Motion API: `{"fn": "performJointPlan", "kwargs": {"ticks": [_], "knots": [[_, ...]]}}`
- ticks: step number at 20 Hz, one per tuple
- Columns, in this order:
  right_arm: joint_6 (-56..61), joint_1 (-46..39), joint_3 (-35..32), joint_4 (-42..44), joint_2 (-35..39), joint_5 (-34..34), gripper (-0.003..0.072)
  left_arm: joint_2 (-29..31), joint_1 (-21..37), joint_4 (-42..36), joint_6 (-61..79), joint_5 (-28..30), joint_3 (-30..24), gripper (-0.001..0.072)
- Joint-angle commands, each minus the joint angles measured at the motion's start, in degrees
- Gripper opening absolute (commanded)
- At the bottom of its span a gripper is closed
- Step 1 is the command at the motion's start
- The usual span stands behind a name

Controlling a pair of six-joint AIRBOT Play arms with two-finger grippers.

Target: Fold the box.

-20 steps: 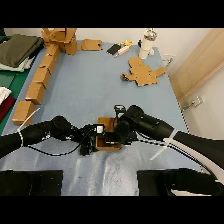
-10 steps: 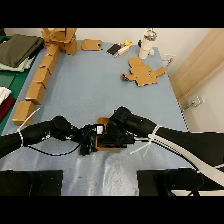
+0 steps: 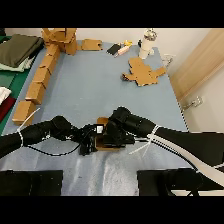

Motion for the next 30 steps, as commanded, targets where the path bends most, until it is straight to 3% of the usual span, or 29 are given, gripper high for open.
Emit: {"fn": "performJointPlan", "kwargs": {"ticks": [1,3,5,10,14,18,21,22,23,24,26,28,30], "knots": [[-0.4,0.0,0.1,-0.5,0.2,-0.7,0.0345,0.0,0.0,0.0,0.0,0.0,0.0,0.0597],[-0.4,0.0,0.2,-1.0,0.5,-0.9,0.0348,0.0,0.0,0.0,0.0,0.0,0.0,0.0598],[-0.4,-0.1,0.3,-1.4,1.2,-1.5,0.0409,0.0,0.0,0.0,0.0,0.0,0.0,0.0597],[-0.4,-0.1,0.4,-1.8,4.3,-3.7,0.0409,0.0,0.0,0.0,0.0,0.0,0.0,0.0598],[0.9,-0.2,0.8,0.3,12.1,-4.0,0.0408,0.0,0.0,0.0,0.0,0.0,0.0,0.0597],[3.4,-2.9,0.8,-5.6,18.3,-13.1,0.04,0.0,0.0,0.0,0.0,0.0,0.0,0.0597],[-0.8,-10.1,0.7,-13.4,18.6,-15.3,0.02,0.0,0.0,0.0,0.0,0.0,0.0,0.0597],[-4.1,-14.0,0.7,-13.4,18.1,-12.4,0.0078,0.0,0.0,0.0,0.0,0.0,0.0,0.0597],[-9.1,-19.4,0.7,-10.8,17.0,-6.6,0.0006,0.0,0.0,0.0,0.0,0.0,0.0,0.0598],[-15.4,-25.2,0.7,-4.8,15.4,0.1,0.0006,0.0,0.0,0.0,0.0,0.0,0.0,0.0597],[-36.1,-38.1,0.7,18.7,10.0,12.5,0.0005,0.0,0.0,0.0,0.0,0.0,0.0,0.0597],[-60.2,-48.2,0.7,46.8,2.3,13.7,0.0004,0.0,0.0,0.0,0.0,0.0,0.0,0.0598],[-78.7,-52.4,0.7,63.4,-4.6,6.4,0.0004,0.0,0.0,0.0,0.0,0.0,0.0,0.0597]]}}
